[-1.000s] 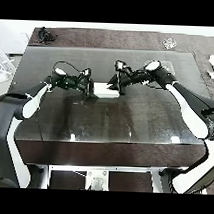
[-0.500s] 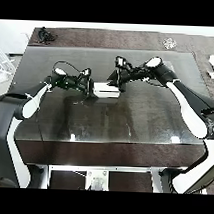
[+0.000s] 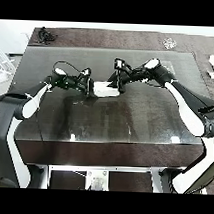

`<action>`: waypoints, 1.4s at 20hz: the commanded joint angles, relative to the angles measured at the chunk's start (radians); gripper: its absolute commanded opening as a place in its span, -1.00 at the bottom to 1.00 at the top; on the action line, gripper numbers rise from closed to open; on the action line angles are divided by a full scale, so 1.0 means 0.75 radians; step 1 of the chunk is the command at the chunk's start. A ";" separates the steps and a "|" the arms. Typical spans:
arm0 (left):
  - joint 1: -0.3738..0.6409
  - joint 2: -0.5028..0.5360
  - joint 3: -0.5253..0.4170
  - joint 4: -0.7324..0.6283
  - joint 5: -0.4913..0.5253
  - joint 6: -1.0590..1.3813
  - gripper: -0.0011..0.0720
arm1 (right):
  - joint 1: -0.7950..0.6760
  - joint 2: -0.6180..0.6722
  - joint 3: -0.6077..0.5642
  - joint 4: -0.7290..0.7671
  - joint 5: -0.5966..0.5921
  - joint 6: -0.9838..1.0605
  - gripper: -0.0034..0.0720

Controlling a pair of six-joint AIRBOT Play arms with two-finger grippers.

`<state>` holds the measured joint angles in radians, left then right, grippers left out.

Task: Fold the box and place the chain.

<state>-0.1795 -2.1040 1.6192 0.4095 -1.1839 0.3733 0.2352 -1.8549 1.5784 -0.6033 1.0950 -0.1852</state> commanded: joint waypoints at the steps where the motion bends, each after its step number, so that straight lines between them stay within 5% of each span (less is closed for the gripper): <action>1: -0.001 0.001 0.001 0.001 -0.003 0.002 0.78 | 0.001 -0.002 0.001 0.000 0.083 0.054 -0.20; 15: -0.001 0.001 0.001 0.001 -0.003 0.002 0.78 | 0.000 -0.051 -0.091 0.026 0.183 0.108 -0.34; 19: -0.001 0.001 0.001 0.001 -0.003 0.002 0.78 | -0.011 -0.050 -0.069 0.170 0.274 0.108 -0.35; 23: -0.001 0.001 0.001 0.001 -0.003 0.002 0.78 | -0.029 -0.049 0.006 0.268 0.509 0.131 -0.89; 28: -0.001 0.001 0.001 0.001 -0.003 0.002 0.78 | -0.044 0.045 0.009 0.321 0.530 0.231 -0.90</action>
<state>-0.1802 -2.1036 1.6192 0.4088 -1.1851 0.3737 0.2070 -1.8591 1.5814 -0.3943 1.4651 -0.0582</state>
